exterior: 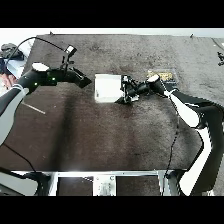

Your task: Fold the box and place the chain.

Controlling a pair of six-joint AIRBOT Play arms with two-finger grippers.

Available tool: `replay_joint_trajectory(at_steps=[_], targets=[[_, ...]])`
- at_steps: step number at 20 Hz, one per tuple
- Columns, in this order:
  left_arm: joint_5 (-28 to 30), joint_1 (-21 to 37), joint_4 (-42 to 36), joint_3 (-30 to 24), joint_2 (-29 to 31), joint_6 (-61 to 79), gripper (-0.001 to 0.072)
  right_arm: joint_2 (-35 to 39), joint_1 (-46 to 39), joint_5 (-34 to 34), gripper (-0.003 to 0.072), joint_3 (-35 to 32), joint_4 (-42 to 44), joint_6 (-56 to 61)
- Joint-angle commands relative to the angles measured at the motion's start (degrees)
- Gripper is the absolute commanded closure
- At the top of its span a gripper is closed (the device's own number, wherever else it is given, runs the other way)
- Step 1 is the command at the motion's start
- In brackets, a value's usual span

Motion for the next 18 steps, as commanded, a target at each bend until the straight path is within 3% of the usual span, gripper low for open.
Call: replay_joint_trajectory(at_steps=[1,3,5,6,8,18], targets=[[-7.61,2.29,-0.57,8.46,-8.0,6.58,0.01,0.0,0.02,0.0,0.0246,0.02,0.0,0.02],[-15.06,4.59,-1.62,10.62,-11.54,13.53,0.0108,0.0,0.04,0.0,0.0246,0.02,0.0,0.02],[-18.14,5.64,-0.42,10.64,-13.75,20.57,0.0095,0.0,0.04,0.0,0.0246,0.02,0.0,0.02],[-19.87,5.62,-0.28,10.54,-14.69,24.72,-0.0011,0.0,0.02,0.0,0.0246,0.02,0.0,0.02],[-25.07,5.03,-0.28,10.56,-16.44,33.22,-0.0009,0.0,0.04,0.02,0.0246,0.02,0.0,0.02],[-23.76,1.55,-0.68,10.43,-17.44,37.38,-0.0008,0.0,0.04,0.0,0.0246,0.02,0.0,0.02]])
